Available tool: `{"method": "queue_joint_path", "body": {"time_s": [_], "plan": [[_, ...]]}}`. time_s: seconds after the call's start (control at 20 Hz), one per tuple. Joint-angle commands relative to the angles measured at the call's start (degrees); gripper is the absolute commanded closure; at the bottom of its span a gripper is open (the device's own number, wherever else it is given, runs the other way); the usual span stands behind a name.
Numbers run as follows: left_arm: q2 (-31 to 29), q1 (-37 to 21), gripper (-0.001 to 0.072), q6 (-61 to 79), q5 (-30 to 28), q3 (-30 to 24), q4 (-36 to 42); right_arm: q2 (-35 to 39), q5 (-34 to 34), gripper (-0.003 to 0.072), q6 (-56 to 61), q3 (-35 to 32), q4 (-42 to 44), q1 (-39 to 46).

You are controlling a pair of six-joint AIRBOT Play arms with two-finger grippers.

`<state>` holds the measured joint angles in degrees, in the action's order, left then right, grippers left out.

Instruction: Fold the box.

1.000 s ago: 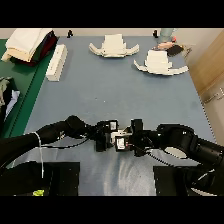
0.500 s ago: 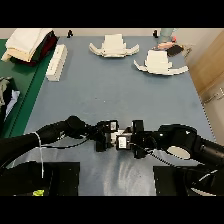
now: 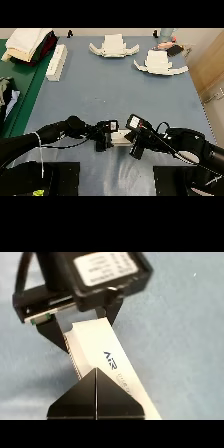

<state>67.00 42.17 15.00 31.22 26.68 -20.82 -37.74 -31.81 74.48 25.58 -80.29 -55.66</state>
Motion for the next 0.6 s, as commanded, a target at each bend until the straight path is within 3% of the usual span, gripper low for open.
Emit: {"method": "queue_joint_path", "body": {"time_s": [0.0,0.15,0.55], "plan": [[0.02,-0.02,0.0252,-0.02,0.00,0.04,0.00,1.86,13.90,0.0685,16.26,-5.84,2.14,0.11],[0.02,-0.02,0.0251,-0.02,0.00,0.04,0.00,4.00,21.70,0.0685,21.81,-9.66,2.14,0.11],[0.02,-0.02,0.0251,-0.02,0.00,0.04,0.00,2.99,22.10,0.0685,22.14,-13.90,4.50,-0.57]]}}
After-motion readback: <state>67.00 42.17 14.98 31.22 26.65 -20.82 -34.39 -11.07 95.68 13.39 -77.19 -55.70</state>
